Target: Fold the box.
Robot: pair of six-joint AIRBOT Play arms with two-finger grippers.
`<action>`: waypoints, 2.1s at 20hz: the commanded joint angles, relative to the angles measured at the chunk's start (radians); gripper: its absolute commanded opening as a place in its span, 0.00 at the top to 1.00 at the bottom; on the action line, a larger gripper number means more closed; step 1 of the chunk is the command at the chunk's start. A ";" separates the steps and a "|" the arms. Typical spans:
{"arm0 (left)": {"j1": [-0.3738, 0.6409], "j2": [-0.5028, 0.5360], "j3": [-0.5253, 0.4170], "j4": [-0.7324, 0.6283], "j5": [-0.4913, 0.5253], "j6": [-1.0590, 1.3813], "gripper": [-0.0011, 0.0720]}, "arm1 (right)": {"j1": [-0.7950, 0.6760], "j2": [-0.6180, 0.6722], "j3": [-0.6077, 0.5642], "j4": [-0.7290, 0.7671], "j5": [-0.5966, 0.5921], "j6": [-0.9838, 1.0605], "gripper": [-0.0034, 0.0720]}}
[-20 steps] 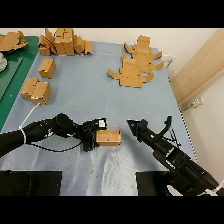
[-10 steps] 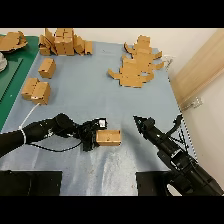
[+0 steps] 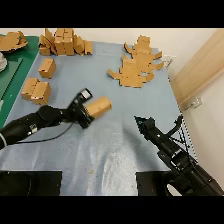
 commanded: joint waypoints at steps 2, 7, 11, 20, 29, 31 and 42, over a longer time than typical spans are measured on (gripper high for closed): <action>0.298 0.026 0.068 0.002 0.069 -0.111 0.42 | 0.000 0.001 0.001 0.000 -0.008 0.000 0.95; 0.671 -0.101 0.337 0.014 -0.099 -0.171 0.42 | 0.000 0.001 0.001 0.000 -0.009 0.000 0.95; 0.797 -0.294 0.623 0.187 -0.190 -0.384 0.42 | 0.000 0.001 0.001 0.000 -0.030 0.000 0.95; 0.807 -0.704 0.992 0.410 -0.283 -0.669 0.42 | 0.000 0.001 0.001 -0.001 -0.047 0.000 0.95; 0.790 -0.849 1.048 0.410 -0.264 -0.667 0.42 | 0.000 0.001 0.001 0.000 -0.047 0.000 0.95; 0.790 -0.849 1.050 0.410 -0.264 -0.666 0.42 | 0.000 0.001 0.001 -0.001 -0.048 0.000 0.95; 0.790 -0.843 1.066 0.409 -0.320 -0.671 0.03 | 0.000 -0.001 0.001 0.000 -0.069 0.000 0.95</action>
